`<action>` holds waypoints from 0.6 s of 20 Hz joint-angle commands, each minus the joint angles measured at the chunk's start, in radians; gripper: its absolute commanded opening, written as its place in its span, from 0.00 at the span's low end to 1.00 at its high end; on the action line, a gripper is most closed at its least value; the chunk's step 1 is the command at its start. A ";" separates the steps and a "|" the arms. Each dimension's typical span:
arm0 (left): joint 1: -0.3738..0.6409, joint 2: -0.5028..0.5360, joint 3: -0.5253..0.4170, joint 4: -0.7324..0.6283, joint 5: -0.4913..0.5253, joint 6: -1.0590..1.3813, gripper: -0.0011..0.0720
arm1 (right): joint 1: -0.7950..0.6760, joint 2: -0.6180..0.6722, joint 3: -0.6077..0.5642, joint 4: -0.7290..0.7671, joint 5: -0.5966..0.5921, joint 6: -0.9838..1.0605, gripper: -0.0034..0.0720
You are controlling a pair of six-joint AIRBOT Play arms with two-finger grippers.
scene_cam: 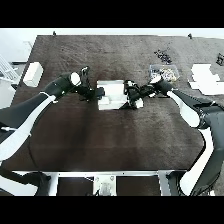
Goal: Fold the box and place the chain.
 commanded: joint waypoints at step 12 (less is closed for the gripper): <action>-0.024 -0.044 0.101 0.092 -0.125 -0.079 0.58 | 0.000 0.000 0.000 0.001 0.000 0.000 0.78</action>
